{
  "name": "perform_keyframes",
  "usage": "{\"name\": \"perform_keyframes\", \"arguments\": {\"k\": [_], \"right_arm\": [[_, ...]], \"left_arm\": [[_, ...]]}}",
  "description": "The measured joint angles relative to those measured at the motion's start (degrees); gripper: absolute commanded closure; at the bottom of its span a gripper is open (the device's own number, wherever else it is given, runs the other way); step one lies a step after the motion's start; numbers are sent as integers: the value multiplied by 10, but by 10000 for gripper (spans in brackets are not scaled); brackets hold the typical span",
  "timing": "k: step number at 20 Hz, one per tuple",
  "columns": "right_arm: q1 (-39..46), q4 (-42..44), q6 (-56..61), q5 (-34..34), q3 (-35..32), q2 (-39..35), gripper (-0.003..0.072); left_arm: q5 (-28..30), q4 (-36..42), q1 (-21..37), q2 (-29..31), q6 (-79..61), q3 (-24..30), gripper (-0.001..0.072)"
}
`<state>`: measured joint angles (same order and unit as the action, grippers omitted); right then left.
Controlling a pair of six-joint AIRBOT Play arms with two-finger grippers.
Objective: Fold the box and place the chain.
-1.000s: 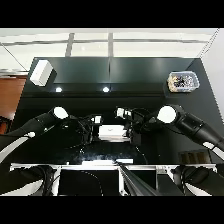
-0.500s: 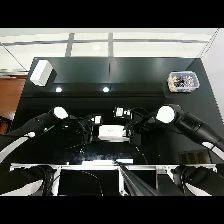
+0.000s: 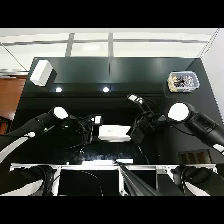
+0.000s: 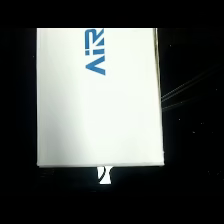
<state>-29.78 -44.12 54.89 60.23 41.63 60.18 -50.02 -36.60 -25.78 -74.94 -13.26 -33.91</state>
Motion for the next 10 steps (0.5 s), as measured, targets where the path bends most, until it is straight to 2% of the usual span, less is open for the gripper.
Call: {"name": "perform_keyframes", "arguments": {"k": [5,10], "right_arm": [[10,142,44,-34,-23,43,674],[10,179,55,-38,-28,95,673]], "left_arm": [[0,0,0,0,0,0,223],[0,0,0,0,0,0,224]]}}
